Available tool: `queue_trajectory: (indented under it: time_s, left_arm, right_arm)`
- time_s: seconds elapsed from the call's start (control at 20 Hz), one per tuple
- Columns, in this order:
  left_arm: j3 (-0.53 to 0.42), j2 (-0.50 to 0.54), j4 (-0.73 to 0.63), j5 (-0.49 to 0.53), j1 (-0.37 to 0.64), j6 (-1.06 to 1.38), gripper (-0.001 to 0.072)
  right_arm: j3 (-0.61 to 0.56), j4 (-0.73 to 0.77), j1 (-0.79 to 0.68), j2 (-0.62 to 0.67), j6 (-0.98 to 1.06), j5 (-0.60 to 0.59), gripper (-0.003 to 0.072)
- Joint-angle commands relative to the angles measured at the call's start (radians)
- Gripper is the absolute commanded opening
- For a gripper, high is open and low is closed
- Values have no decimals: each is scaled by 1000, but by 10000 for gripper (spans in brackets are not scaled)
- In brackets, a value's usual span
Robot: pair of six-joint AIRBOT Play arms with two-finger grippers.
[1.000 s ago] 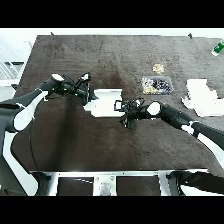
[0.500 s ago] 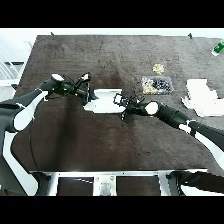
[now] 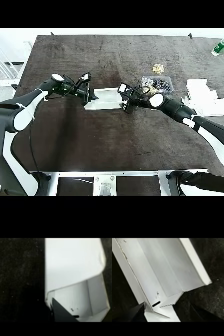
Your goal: Fold the box and place the chain.
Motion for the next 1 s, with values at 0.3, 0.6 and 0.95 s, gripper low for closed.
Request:
queue_trajectory:
  time_s: [0.3, 0.6, 0.95]
  left_arm:
    - [0, -1, 0, -1, 0, 0, 19]
    - [0, -1, 0, -1, 0, 0, 20]
    - [0, -1, 0, -1, 0, 0, 19]
  right_arm:
    - [134, 44, -87, -79, -136, 249, 613]
    - [199, 82, -110, -145, -242, 302, 613]
    - [257, 90, -132, -206, -280, 346, 613]
